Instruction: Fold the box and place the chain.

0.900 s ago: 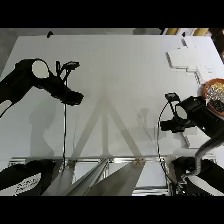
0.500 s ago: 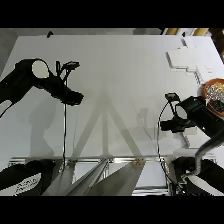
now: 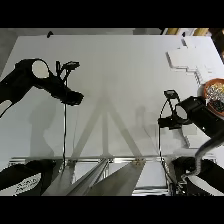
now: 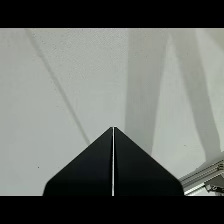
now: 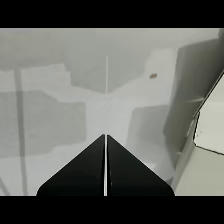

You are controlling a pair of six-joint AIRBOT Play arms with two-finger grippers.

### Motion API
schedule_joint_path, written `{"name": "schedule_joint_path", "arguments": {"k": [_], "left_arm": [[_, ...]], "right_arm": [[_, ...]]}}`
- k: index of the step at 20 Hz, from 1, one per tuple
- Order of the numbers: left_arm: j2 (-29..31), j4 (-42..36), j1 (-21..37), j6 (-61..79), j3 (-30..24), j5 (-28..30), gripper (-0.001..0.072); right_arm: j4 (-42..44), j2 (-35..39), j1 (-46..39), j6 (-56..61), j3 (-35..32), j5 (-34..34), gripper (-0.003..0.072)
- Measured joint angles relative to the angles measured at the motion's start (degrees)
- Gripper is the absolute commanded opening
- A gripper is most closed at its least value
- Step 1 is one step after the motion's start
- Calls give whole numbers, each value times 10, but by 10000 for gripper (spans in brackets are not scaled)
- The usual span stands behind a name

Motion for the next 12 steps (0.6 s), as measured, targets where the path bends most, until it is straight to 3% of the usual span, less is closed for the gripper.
{"name": "schedule_joint_path", "arguments": {"k": [4,8,10,11,12], "left_arm": [[0,0,0,0,0,0,10],[0,0,0,0,0,0,10],[0,0,0,0,0,0,10],[0,0,0,0,0,0,10],[0,0,0,0,0,0,10]], "right_arm": [[-25,0,-12,-46,13,32,13],[-82,11,-118,-134,41,94,32],[-116,23,-190,-191,48,114,315],[-134,31,-224,-221,50,116,428],[-152,40,-261,-247,52,115,491]]}}
